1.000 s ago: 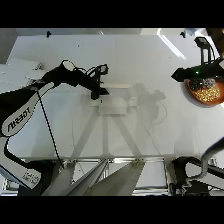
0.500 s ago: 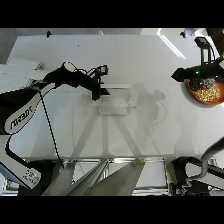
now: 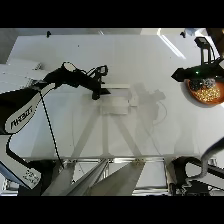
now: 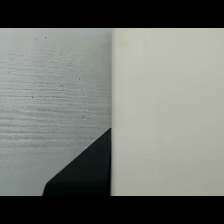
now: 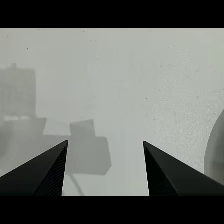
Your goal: Fold the box and place the chain.
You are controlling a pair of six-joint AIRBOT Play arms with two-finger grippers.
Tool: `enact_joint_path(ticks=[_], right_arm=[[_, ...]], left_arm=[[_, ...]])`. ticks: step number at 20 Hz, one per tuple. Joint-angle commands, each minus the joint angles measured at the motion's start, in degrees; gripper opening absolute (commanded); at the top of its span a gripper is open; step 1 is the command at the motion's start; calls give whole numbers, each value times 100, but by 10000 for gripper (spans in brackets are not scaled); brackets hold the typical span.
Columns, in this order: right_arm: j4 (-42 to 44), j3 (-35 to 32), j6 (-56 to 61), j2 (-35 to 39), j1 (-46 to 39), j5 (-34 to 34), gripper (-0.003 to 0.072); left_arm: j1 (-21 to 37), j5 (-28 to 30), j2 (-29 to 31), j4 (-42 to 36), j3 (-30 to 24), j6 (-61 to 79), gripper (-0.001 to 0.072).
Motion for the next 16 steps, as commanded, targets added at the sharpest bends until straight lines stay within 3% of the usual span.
enact_joint_path(ticks=[1, 16], right_arm=[[2, 7, 2, 4, -2, 0, 514], [2, 7, 2, 4, -4, 0, 514]], left_arm=[[2, -22, 2, -181, 2, 33, 3], [-9, 39, 4, 122, 2, 7, 15]])
